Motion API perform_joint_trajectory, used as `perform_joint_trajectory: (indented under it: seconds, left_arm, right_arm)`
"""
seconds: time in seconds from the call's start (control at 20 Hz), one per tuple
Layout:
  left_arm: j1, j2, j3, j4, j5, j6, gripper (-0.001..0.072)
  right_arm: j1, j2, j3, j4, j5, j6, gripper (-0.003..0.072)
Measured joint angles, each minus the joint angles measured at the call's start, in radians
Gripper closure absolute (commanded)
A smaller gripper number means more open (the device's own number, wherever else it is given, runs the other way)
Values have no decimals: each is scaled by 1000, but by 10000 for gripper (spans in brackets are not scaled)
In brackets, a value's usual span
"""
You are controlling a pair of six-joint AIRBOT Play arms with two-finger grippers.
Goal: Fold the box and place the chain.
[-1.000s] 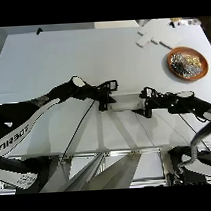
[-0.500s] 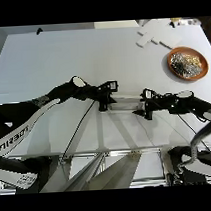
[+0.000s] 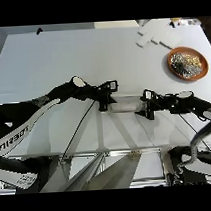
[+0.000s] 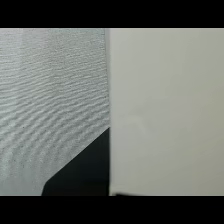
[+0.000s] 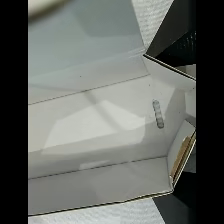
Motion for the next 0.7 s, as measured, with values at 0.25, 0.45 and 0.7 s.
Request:
perform_joint_trajectory:
  seconds: [0.25,0.45,0.7]
  left_arm:
    - [0,0,0,0,0,2,699]
    - [0,0,0,0,1,2,699]
    - [0,0,0,0,1,2,699]
  right_arm:
    - [0,-1,0,35,6,-26,-21]
    - [0,-1,0,60,31,-33,-27]
    - [0,-1,0,85,53,-36,55]
